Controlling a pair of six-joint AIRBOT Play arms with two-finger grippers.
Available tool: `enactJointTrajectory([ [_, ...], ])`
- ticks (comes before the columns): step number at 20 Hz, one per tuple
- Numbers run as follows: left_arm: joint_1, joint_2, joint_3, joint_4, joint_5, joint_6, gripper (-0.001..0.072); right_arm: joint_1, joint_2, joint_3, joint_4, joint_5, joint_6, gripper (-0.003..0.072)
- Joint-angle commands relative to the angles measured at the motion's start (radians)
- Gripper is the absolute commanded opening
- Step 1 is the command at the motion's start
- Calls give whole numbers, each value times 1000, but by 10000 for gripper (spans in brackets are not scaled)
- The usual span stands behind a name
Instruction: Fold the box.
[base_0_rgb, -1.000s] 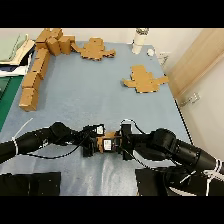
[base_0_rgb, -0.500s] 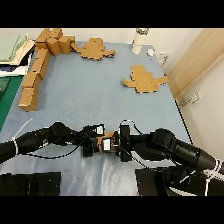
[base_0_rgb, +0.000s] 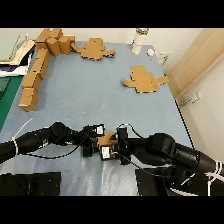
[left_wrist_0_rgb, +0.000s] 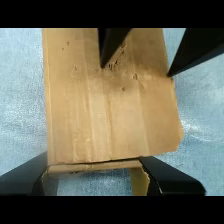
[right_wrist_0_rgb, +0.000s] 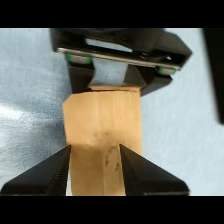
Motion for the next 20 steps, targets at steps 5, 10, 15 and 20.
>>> enactJointTrajectory([
  [5, 0, 0, 0, 0, 0, 0, 212, 57, -8, -39, -142, 108, 49, 500],
  [10, 0, 0, 0, 0, 0, 0, 213, 57, -32, -45, -163, 134, 49, 497],
  [15, 0, 0, 0, 0, 0, 0, 212, 57, -33, -46, -166, 134, 59, 487],
  [20, 0, 0, 0, 0, 0, 0, 212, 57, -59, -45, -209, 143, 93, 487],
])
